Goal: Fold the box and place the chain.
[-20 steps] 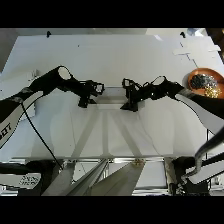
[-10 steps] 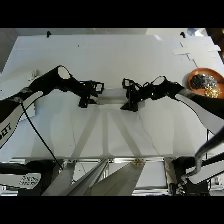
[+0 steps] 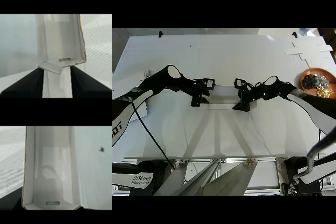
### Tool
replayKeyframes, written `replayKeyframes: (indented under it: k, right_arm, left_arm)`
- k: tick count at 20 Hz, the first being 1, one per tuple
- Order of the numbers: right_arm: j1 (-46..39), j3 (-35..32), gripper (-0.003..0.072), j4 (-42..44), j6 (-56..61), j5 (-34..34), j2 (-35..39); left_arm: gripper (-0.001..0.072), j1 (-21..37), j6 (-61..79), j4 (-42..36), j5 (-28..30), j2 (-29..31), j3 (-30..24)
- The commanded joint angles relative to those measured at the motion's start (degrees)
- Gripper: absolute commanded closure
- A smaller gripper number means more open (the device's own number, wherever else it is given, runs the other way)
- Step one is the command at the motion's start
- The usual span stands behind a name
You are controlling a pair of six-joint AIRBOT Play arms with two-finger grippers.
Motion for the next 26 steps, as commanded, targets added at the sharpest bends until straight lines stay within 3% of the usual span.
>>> replayKeyframes:
  k: [1, 3, 13, 15, 18, 22, 26]
  right_arm:
    - [0.07, -0.02, 0.0309, -0.04, -0.09, 0.0, -0.04]
    - [0.07, -0.02, 0.0309, -0.04, -0.09, 0.0, -0.04]
    - [0.07, -0.02, 0.0309, -0.04, -0.09, 0.0, -0.04]
    - [0.07, -0.02, 0.0309, -0.04, -0.09, 0.0, -0.04]
    - [0.07, -0.02, 0.0309, -0.04, -0.09, -0.02, -0.04]
    - [0.07, -0.02, 0.0309, -0.04, -0.09, 0.0, -0.04]
    - [0.07, -0.02, 0.0309, -0.04, -0.09, -0.02, -0.04]
  left_arm:
    - [0.0357, 0.79, -1.88, 1.07, -2.8, 0.0, -0.02]
    - [0.0388, 0.66, -1.88, 1.05, -3.17, 0.0, -0.02]
    - [0.0391, 0.42, -1.64, -0.83, -3.82, 0.0, -0.04]
    - [0.0452, 0.42, -1.66, -1.53, -2.23, -0.02, -0.04]
    - [0.0454, 0.42, -1.68, -1.51, -0.63, -0.02, -0.04]
    - [0.0575, 0.42, -1.66, -1.97, -2.1, -0.04, -0.04]
    - [0.0575, 0.42, -1.64, -5.33, -2.01, -0.04, -0.48]
